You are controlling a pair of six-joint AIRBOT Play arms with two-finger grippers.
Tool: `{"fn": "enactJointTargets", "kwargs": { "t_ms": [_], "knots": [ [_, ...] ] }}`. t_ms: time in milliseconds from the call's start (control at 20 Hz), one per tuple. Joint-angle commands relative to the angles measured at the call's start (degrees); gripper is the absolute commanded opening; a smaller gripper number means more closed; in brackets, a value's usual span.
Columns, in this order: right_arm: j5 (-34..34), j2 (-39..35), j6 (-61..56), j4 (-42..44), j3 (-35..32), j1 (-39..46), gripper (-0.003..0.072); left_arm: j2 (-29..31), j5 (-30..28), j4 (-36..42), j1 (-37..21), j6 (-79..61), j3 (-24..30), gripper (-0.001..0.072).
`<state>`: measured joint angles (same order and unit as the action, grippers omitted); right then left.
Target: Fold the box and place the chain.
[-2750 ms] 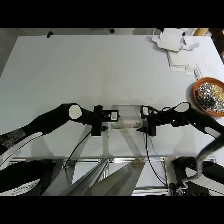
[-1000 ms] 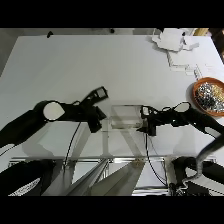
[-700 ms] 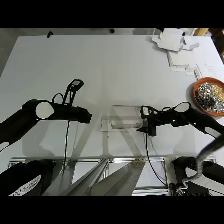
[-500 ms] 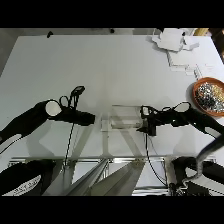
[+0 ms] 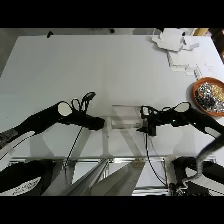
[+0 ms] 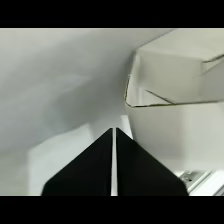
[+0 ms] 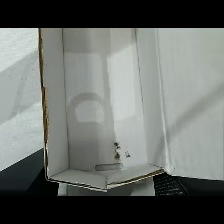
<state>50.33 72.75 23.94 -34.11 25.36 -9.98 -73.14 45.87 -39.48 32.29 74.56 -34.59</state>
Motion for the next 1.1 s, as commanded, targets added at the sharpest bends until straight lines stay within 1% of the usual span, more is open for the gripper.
{"fn": "enactJointTargets", "kwargs": {
  "t_ms": [0, 50, 100, 150, 350, 400, 450, 650, 700, 750, 850, 900, 1000, 1050],
  "knots": [
    [0.02, -0.02, -0.02, -0.09, -0.02, -0.02, 0.0457, 1.66, -0.42, 1.97, 1.40, -1.60, -1.33, 0.0124],
    [0.00, -0.02, -0.02, -0.11, -0.02, -0.02, 0.0457, 2.29, -0.63, 1.92, 1.62, -1.44, -1.53, 0.0166],
    [0.00, -0.02, -0.02, -0.11, -0.02, -0.02, 0.0457, 2.64, -0.61, 1.68, 1.77, -1.46, -1.90, 0.0185],
    [0.02, -0.02, -0.02, -0.13, -0.02, -0.02, 0.0457, 2.73, -0.63, 1.66, 2.03, -1.40, -2.36, 0.0230],
    [0.02, -0.02, -0.02, -0.13, -0.02, -0.02, 0.0457, 2.73, -0.48, 1.53, 2.45, -1.20, -4.11, 0.0233],
    [0.02, -0.02, -0.02, -0.13, -0.02, -0.02, 0.0457, 2.71, -0.20, 1.53, 2.45, -1.20, -4.37, 0.0273],
    [0.02, -0.02, -0.02, -0.13, -0.02, -0.02, 0.0457, 2.71, -0.20, 1.51, 2.47, -1.20, -4.59, 0.0288],
    [0.02, -0.02, -0.02, -0.13, -0.02, -0.02, 0.0457, 2.51, -0.17, 1.38, 3.37, -1.09, -4.61, 0.0293],
    [0.02, -0.02, -0.02, -0.13, -0.02, -0.02, 0.0457, 2.47, -0.31, 1.31, 3.80, -1.07, -4.61, 0.0344],
    [0.02, -0.02, -0.02, -0.13, -0.02, -0.02, 0.0457, 2.47, -0.70, 1.31, 4.26, -1.07, -4.63, 0.0360],
    [0.02, -0.02, -0.02, -0.13, -0.02, -0.02, 0.0457, 2.43, -1.51, 0.72, 5.14, -0.70, -5.18, 0.0361],
    [0.02, -0.02, -0.02, -0.13, -0.02, -0.02, 0.0457, 2.08, -1.51, -1.22, 5.51, 1.27, -5.90, 0.0361],
    [0.02, -0.02, -0.02, -0.13, -0.02, -0.02, 0.0457, 0.28, -1.33, -7.85, 6.71, 8.74, -8.20, 0.0362],
    [0.02, -0.02, -0.02, -0.13, -0.02, -0.02, 0.0457, -0.81, -0.76, -9.92, 7.41, 11.32, -9.38, 0.0374]
  ]
}}
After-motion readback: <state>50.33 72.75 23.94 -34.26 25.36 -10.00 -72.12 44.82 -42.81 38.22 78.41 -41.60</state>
